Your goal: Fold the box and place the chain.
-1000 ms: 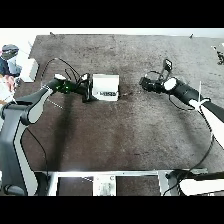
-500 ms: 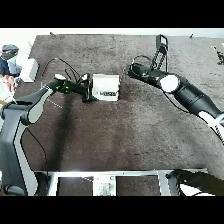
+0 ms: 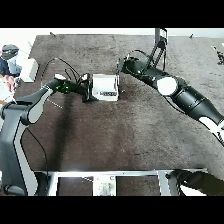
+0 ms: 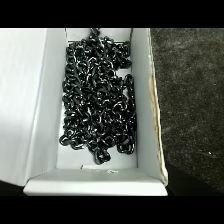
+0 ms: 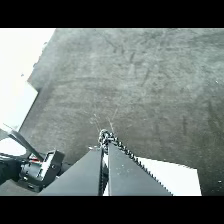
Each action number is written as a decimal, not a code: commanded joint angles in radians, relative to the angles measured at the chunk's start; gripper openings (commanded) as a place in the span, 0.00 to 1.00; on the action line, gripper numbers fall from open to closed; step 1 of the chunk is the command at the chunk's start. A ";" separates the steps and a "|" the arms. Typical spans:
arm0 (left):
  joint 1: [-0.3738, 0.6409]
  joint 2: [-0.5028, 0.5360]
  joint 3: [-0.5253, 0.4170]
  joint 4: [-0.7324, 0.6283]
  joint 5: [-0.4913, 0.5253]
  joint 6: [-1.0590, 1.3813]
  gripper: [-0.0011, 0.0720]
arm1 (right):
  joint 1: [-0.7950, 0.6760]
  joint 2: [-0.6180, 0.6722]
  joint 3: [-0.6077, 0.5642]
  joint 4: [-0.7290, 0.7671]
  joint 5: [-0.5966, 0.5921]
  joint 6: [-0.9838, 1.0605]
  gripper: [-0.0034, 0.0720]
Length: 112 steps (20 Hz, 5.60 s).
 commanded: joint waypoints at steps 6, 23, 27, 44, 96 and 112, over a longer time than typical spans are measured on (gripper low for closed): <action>0.000 0.000 0.000 0.000 0.000 0.000 0.33 | 0.015 -0.083 0.000 -0.077 0.056 0.002 0.44; 0.000 0.000 0.000 0.000 0.000 0.000 0.33 | -0.215 -0.480 0.170 0.082 0.585 -0.671 0.44; 0.000 0.000 0.000 0.000 0.000 0.000 0.33 | -0.215 -0.551 0.258 0.082 0.636 -0.778 0.44; 0.000 0.000 0.000 0.000 0.000 0.000 0.33 | -0.187 -0.589 0.269 0.044 0.611 -0.888 0.06; 0.000 0.000 0.000 0.000 0.000 0.000 0.33 | -0.267 -0.689 0.588 0.503 1.027 -1.438 0.40; 0.000 0.000 0.000 0.000 0.000 0.000 0.33 | -0.142 -0.689 0.587 0.317 0.903 -1.476 0.52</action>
